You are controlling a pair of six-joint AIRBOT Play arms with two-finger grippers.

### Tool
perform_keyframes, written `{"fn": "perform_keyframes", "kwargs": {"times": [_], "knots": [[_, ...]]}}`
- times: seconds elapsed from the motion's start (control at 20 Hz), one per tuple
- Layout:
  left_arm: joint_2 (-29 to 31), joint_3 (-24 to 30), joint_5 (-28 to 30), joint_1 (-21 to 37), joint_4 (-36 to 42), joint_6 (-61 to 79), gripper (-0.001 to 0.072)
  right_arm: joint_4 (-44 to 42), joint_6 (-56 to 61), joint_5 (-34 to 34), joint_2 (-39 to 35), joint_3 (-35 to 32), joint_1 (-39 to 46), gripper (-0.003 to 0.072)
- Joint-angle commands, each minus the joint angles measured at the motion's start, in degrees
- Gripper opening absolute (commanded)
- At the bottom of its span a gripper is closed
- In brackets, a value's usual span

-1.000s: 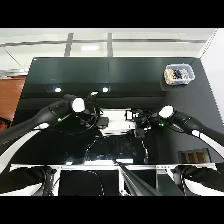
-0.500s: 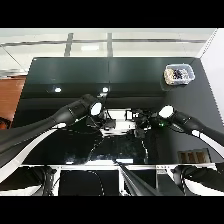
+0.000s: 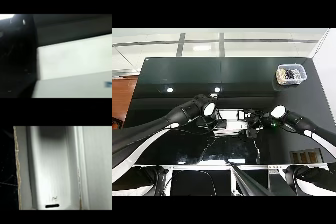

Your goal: Fold the box and place the chain.

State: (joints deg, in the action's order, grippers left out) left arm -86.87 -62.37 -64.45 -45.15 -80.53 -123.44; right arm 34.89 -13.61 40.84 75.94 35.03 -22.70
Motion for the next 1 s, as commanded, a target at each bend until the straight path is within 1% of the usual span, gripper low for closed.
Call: {"fn": "perform_keyframes", "kwargs": {"times": [0.0, 0.1, 0.15, 0.2, 0.25, 0.3, 0.5, 0.65, 0.75, 0.9, 0.95], "knots": [[0.0, -0.2, 0.1, 0.0, 0.2, 0.4, 0.0041, 0.0, -0.1, 0.0, 0.0, 0.0, 0.0, 0.0178], [0.0, -0.2, 0.2, 0.0, 0.2, 0.3, 0.0043, 0.0, -0.1, 0.0, 0.0, 0.0, -0.1, 0.0178], [0.0, -0.2, 0.3, 0.0, 0.3, 0.4, 0.0062, 0.0, -0.1, 0.0, 0.0, 0.0, -0.1, 0.0178], [0.0, -0.4, 0.2, 0.0, 0.4, 0.4, 0.0246, 0.0, -0.1, 0.0, 0.0, 0.0, 0.0, 0.0178], [0.0, -0.8, -0.2, 0.0, 0.2, 0.4, 0.0400, 0.0, -0.1, 0.0, 0.0, 0.0, -0.1, 0.0178], [0.0, -1.2, -0.5, 0.0, -0.1, 0.4, 0.0421, 0.0, -0.1, 0.0, 0.0, 0.0, 0.0, 0.0178], [-0.3, -1.4, -2.2, 0.0, -3.7, -1.2, 0.0420, 0.0, -0.1, 0.0, 0.0, 0.0, 0.0, 0.0178], [-0.4, -1.4, 0.5, 0.0, -4.0, -2.7, 0.0408, 0.0, -0.1, 0.0, 0.0, 0.0, 0.0, 0.0178], [-0.5, -1.4, 1.1, 0.0, -4.0, -2.8, 0.0332, 0.0, -0.1, 0.0, 0.0, 0.0, 0.0, 0.0178], [-1.2, -1.4, 1.1, 0.0, -4.0, -2.8, 0.0332, 0.0, -0.1, 0.0, 0.0, 0.0, 0.0, 0.0178], [-1.3, -1.4, 1.2, 0.0, -4.0, -2.8, 0.0284, 0.0, -0.1, 0.0, 0.0, 0.0, 0.0, 0.0178]]}}
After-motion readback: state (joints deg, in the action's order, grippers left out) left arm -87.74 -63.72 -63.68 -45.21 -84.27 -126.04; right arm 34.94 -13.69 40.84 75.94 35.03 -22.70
